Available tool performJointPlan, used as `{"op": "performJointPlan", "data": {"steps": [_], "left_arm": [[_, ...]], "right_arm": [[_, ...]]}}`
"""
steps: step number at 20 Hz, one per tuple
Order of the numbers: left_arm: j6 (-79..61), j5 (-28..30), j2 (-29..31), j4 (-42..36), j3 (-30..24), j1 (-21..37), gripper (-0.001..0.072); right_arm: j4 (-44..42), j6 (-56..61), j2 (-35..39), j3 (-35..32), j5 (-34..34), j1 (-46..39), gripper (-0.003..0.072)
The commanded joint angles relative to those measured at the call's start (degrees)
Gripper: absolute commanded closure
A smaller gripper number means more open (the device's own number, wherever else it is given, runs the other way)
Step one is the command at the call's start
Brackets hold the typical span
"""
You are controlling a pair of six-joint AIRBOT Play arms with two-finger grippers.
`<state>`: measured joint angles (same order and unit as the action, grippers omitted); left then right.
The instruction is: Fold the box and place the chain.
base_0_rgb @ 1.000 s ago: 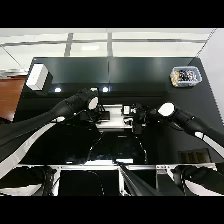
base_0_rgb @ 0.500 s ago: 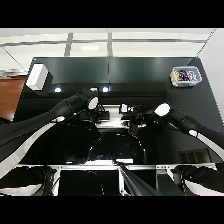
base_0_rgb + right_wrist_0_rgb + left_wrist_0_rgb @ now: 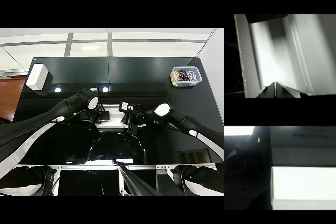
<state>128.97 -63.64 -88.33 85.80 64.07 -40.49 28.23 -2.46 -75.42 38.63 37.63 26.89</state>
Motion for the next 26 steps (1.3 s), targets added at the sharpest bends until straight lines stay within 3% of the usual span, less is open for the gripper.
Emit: {"op": "performJointPlan", "data": {"steps": [1,3,7,10,13,16,20,26], "left_arm": [[-0.04,-0.07,-0.04,-0.85,0.02,0.07,0.0683],[-0.02,-0.07,-0.04,-1.05,0.02,0.07,0.0683],[-0.02,-0.09,-0.04,-1.05,0.02,0.07,0.0683],[-0.02,-0.11,-0.04,-1.07,0.02,0.07,0.0683],[-0.02,-0.57,-0.04,-1.07,0.02,0.07,0.0683],[-0.02,-1.51,-0.04,-1.03,0.02,0.11,0.0683],[-0.02,-1.36,-0.04,-1.05,0.02,0.11,0.0683],[-0.02,-1.33,-0.04,-1.05,0.02,0.11,0.0683]], "right_arm": [[2.69,11.02,2.23,0.04,0.13,-0.96,0.0673],[7.98,26.51,6.54,0.66,2.27,-4.55,0.0673],[26.84,64.35,12.59,4.66,17.40,-22.23,0.0674],[24.55,77.68,12.13,1.46,19.32,-37.33,0.0673],[19.54,78.66,8.94,-2.51,20.90,-41.90,0.0673],[14.53,77.33,3.17,-4.09,21.53,-37.73,0.0673],[2.43,66.75,-3.48,-4.00,20.61,-28.26,0.0673],[1.09,58.93,-3.72,-1.42,23.08,-23.15,0.0672]]}}
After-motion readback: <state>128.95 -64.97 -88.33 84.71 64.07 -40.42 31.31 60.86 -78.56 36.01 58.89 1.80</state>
